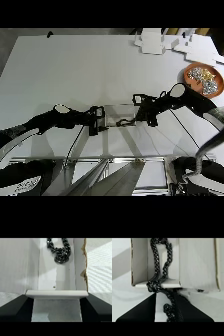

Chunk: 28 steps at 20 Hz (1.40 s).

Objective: Fold the box and place the chain.

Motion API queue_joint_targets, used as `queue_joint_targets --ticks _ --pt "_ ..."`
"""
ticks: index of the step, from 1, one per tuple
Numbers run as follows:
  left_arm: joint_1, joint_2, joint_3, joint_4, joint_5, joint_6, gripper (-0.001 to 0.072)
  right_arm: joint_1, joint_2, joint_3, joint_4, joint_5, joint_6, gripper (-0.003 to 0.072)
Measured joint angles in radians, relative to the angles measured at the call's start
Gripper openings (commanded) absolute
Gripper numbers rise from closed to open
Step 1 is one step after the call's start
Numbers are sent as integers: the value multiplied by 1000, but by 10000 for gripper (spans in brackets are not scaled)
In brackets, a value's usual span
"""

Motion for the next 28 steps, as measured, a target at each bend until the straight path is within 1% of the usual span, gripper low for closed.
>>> queue_joint_targets --ticks 1,17,27,28 --pt "0 0 0 0 0 0 272 0 -2 0 4 5 -1 175" --pt "0 0 0 0 0 0 272 0 -8 0 11 71 27 174" --pt "0 0 0 0 1 0 272 0 -8 0 37 58 30 162" --pt "0 0 0 0 1 0 272 0 -8 0 38 57 31 96"
